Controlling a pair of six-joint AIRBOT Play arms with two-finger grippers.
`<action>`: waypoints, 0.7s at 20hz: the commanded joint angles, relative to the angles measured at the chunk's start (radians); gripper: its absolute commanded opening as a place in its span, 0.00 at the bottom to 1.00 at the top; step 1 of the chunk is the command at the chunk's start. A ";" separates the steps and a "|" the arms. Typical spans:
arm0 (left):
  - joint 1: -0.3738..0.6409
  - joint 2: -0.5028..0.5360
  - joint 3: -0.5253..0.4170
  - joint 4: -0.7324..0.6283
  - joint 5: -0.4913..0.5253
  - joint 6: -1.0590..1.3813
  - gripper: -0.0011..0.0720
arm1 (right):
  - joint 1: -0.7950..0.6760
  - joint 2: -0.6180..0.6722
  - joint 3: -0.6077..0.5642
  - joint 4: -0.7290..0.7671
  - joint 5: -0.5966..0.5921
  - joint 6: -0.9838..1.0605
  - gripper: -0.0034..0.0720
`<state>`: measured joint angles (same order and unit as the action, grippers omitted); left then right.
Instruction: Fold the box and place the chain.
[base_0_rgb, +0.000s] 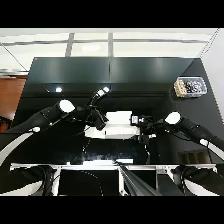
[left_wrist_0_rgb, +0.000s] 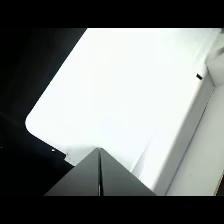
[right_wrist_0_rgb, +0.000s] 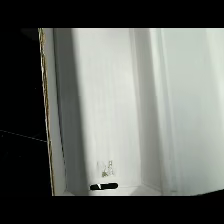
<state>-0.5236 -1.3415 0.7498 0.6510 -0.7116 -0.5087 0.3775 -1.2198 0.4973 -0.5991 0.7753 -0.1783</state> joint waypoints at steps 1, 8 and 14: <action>0.002 0.004 0.060 0.164 -0.077 -0.050 0.05 | 0.001 -0.001 0.000 0.000 -0.002 0.000 0.62; 0.096 0.292 0.050 0.252 -0.340 -0.042 0.05 | 0.001 -0.001 0.000 0.000 -0.002 0.000 0.62; 0.073 0.337 -0.171 0.181 -0.233 0.299 0.98 | 0.001 -0.001 0.000 0.000 -0.001 0.000 0.62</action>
<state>-0.4366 -1.0245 0.6678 0.8471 -1.0363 -0.3805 0.3775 -1.2198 0.4973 -0.5995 0.7738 -0.1783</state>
